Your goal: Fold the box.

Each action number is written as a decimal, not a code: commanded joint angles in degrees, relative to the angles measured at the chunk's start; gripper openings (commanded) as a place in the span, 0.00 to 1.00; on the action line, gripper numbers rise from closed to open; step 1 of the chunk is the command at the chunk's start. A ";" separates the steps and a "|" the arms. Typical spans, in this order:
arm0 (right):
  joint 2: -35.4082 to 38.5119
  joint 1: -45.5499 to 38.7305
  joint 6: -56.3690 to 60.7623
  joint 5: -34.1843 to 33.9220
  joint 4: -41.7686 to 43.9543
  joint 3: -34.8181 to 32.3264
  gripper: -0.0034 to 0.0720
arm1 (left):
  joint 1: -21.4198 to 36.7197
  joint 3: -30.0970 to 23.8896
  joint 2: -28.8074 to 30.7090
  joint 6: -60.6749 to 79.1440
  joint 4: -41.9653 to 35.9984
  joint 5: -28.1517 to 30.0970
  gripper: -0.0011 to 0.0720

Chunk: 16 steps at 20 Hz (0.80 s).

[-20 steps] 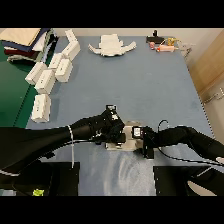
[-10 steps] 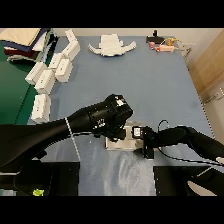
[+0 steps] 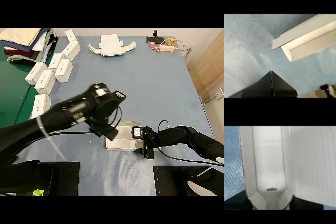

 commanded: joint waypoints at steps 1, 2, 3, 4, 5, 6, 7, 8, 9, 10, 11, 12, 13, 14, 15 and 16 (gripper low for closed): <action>0.00 0.00 0.02 0.00 0.00 0.04 0.71 | 6.84 -8.79 10.73 17.94 -5.66 7.06 0.03; 0.00 0.00 0.02 0.00 0.00 0.04 0.71 | 9.68 -12.81 14.49 25.77 -9.75 9.99 0.03; 0.00 0.00 0.02 0.00 0.00 0.04 0.71 | 12.15 -16.46 17.68 33.20 -13.79 12.68 0.03; 0.00 0.00 0.02 0.00 0.00 0.04 0.71 | 14.60 -20.09 20.65 39.54 -16.92 15.74 0.03; 0.00 0.00 0.02 0.00 0.00 0.04 0.71 | 16.37 -23.15 22.69 43.43 -18.27 18.95 0.03; 0.00 0.00 0.02 0.00 0.00 0.04 0.71 | 17.51 -25.90 24.06 46.36 -18.51 22.21 0.04; 0.00 0.00 0.02 0.00 0.00 0.04 0.71 | 18.05 -28.04 24.59 49.86 -18.51 24.85 0.04; 0.00 0.00 0.02 0.00 0.00 0.04 0.71 | 18.05 -29.97 24.44 53.96 -18.47 27.10 0.39; 0.00 0.00 0.02 0.00 0.00 0.04 0.71 | 18.05 -31.67 23.98 56.72 -18.86 29.59 0.97; 0.00 0.00 0.02 0.00 0.00 0.04 0.71 | 18.05 -33.22 23.39 57.88 -19.50 31.61 0.98; 0.00 0.00 0.02 0.00 0.00 0.04 0.71 | 18.05 -34.29 22.47 60.26 -19.74 32.24 0.98; 0.00 0.00 0.02 0.00 0.00 0.04 0.71 | 18.05 -34.99 21.51 62.86 -19.76 32.20 0.98; 0.00 0.00 0.02 0.00 0.00 0.04 0.71 | 18.05 -35.34 20.44 65.31 -19.76 32.17 0.98; 0.00 0.00 0.02 0.00 0.00 0.04 0.71 | 18.05 -35.50 19.30 67.60 -19.93 32.37 0.98; 0.00 0.00 0.02 0.00 0.00 0.04 0.71 | 18.05 -35.56 18.29 69.53 -20.09 32.94 0.98; 0.00 0.00 0.02 0.00 0.00 0.04 0.71 | 18.05 -35.56 17.51 71.25 -20.13 33.81 0.98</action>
